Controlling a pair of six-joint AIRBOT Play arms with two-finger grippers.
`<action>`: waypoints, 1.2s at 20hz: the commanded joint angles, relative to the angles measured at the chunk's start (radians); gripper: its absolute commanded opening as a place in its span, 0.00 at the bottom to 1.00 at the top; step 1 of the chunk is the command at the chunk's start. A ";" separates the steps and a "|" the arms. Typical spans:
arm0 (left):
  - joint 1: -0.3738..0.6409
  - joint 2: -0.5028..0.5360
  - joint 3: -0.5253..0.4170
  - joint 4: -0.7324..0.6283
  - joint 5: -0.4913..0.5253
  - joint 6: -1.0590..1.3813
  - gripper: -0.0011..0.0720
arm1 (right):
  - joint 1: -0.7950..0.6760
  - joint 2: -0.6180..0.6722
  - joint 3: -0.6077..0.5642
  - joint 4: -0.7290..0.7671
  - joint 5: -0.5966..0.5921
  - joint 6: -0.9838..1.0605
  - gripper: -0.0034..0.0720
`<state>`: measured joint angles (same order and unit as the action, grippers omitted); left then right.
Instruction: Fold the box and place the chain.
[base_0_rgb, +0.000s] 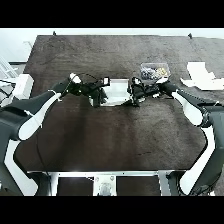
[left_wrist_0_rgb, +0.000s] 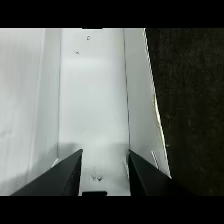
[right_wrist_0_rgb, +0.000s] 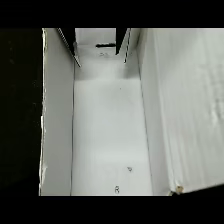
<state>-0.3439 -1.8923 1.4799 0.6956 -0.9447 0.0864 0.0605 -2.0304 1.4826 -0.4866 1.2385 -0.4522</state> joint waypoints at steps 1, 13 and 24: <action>0.021 0.002 0.002 0.053 -0.037 0.000 0.49 | 0.001 0.000 0.000 0.000 0.001 0.000 0.82; 0.177 0.175 0.002 -0.069 -0.228 -0.227 0.03 | 0.001 0.000 0.000 -0.001 0.001 0.000 0.82; 0.340 0.354 -0.161 0.007 -0.177 -0.857 0.04 | 0.001 0.000 0.000 0.000 0.001 0.000 0.82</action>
